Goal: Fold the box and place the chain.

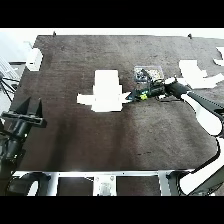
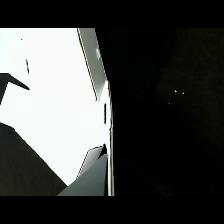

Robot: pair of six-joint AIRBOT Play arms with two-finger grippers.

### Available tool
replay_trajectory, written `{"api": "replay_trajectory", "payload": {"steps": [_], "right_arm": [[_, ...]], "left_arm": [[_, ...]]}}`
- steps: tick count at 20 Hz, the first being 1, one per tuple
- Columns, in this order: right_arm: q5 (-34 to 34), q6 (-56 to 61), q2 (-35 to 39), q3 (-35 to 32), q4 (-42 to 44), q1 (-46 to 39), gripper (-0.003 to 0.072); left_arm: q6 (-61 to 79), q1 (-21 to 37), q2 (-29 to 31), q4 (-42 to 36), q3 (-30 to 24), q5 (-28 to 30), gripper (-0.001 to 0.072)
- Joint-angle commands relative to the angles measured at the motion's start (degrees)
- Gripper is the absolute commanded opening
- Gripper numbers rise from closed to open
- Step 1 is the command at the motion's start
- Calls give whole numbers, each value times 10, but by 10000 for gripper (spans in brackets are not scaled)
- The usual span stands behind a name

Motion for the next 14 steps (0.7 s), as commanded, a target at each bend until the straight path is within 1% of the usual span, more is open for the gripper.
{"api": "replay_trajectory", "payload": {"steps": [1,3,5,7,9,11,12,13,14], "right_arm": [[-2,0,0,1,-3,1,5],[-2,0,0,1,-3,1,5],[-2,0,0,1,-3,1,5],[-2,0,0,1,-3,1,5],[-2,0,0,1,-3,1,5],[-2,0,0,1,-3,1,5],[-2,0,0,1,-3,1,5],[-3,0,0,1,-3,1,5],[-4,0,0,1,-3,1,5]], "left_arm": [[-44,0,-40,-4,7,-2,382],[-47,0,-118,-4,35,-15,381],[-46,0,-227,-3,92,-39,382],[-46,0,-346,-3,167,-45,381],[-46,0,-460,-3,251,-71,381],[-61,0,-562,2,335,-121,381],[-93,0,-610,15,378,-153,381],[-139,5,-653,44,417,-200,381],[-200,19,-699,80,460,-288,380]]}}
